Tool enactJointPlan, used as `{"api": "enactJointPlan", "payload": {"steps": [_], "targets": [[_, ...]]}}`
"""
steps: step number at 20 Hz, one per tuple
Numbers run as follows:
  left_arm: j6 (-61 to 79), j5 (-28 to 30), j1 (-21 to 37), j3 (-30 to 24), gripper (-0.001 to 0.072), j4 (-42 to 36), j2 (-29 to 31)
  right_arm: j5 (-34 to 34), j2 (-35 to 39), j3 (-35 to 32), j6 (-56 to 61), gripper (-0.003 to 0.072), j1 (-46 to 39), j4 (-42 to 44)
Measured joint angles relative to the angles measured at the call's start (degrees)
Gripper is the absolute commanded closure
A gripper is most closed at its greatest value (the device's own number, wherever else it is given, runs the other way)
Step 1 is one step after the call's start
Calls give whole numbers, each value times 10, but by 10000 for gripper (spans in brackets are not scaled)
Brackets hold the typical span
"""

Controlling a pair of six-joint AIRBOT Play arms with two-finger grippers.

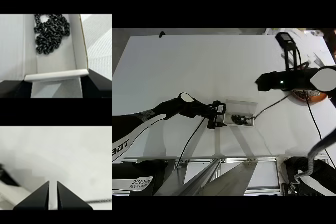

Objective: Fold the box and place the chain.

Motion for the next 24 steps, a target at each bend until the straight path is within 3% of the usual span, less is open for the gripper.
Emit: {"api": "enactJointPlan", "payload": {"steps": [4,8,9,11,14,16,24], "targets": [[0,0,0,0,514,0,0,43,-43,-12,27,591,-62,-59],[0,0,0,0,514,0,0,44,-86,-30,35,577,-82,-76],[0,0,0,0,514,0,0,44,-98,-32,37,532,-84,-80],[0,0,0,0,514,0,0,46,-121,-35,38,329,-86,-82],[0,0,0,0,514,0,0,53,-147,-40,48,332,-88,-83],[0,0,0,0,514,0,0,55,-156,-44,50,398,-89,-83],[0,0,0,0,514,0,0,32,-181,-67,85,417,-89,-85]]}}
